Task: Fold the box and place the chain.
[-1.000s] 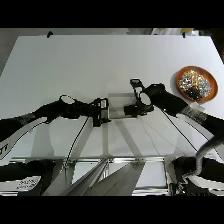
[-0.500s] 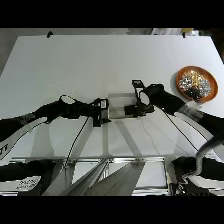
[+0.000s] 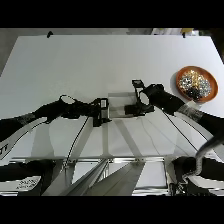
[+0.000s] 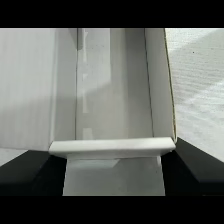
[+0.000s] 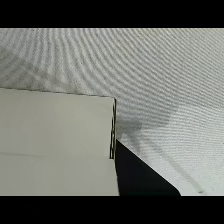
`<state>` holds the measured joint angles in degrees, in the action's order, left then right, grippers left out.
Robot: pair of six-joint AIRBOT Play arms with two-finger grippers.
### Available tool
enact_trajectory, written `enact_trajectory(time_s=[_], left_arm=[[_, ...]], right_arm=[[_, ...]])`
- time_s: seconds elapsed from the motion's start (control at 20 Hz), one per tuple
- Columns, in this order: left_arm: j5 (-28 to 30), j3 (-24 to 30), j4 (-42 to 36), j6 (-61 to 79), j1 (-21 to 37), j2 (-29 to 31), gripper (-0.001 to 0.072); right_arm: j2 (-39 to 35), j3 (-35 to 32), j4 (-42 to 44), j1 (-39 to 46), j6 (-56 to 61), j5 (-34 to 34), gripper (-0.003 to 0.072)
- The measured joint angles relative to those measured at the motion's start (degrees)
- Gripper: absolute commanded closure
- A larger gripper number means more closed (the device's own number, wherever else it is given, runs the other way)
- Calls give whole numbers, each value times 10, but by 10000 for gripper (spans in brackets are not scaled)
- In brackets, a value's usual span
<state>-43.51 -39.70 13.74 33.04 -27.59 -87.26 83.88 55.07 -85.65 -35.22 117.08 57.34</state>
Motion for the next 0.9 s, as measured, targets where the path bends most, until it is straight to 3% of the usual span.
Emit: enact_trajectory(time_s=[0.05, 0.6, 0.7, 0.75, 0.9], left_arm=[[1, 0, 3, 3, 0, 0, 698], [0, 0, 2, 2, 0, 0, 698], [0, 0, 2, 2, 0, 0, 698], [0, 0, 2, 2, 0, 0, 698], [0, 0, 2, 2, 0, 0, 698]], right_arm=[[-1, 0, 1, 0, -4, 1, 514], [-1, 1, 0, 0, 0, -9, 503], [-1, 6, -1, 0, 1, -2, 449], [-1, 10, -3, 0, 1, 5, 375], [-2, 27, -12, 0, 1, 27, 367]])
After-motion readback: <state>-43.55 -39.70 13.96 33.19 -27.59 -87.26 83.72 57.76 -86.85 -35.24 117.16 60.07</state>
